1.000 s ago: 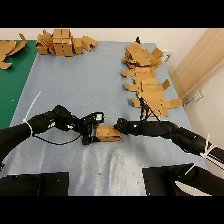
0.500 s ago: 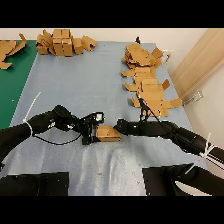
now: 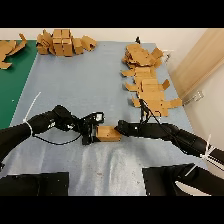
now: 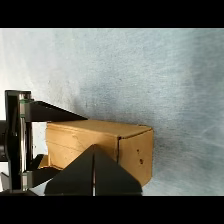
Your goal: Fold the box.
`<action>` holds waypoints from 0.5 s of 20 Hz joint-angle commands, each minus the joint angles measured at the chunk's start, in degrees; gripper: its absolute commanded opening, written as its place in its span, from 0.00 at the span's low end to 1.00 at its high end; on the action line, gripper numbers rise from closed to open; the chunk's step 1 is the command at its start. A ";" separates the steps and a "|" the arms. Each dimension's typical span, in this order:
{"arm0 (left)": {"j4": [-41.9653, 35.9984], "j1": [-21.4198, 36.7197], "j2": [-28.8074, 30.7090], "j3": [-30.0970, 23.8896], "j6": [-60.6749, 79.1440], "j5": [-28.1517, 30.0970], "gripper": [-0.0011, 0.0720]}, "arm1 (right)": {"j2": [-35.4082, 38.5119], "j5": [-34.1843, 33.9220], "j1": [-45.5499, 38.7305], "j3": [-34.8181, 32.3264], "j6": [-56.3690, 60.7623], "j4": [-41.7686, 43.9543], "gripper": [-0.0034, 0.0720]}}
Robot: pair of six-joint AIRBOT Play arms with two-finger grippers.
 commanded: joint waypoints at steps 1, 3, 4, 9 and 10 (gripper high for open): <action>0.00 0.02 0.04 0.04 0.00 0.02 0.66 | 0.17 0.26 -0.02 -0.11 0.00 -0.72 0.05; 0.00 0.02 0.04 0.04 0.00 0.02 0.66 | 0.17 0.22 -0.02 -0.11 0.00 -0.92 0.05; 0.00 0.02 0.04 0.04 0.00 0.02 0.66 | 0.17 0.20 -0.02 -0.11 0.00 -1.33 0.05; 0.00 0.02 0.04 0.04 0.00 0.02 0.66 | 0.17 0.02 -0.02 -0.15 0.00 -2.80 0.05; 0.00 0.02 0.04 0.04 0.00 0.02 0.66 | 0.17 -0.11 -0.02 -0.17 0.00 -2.91 0.05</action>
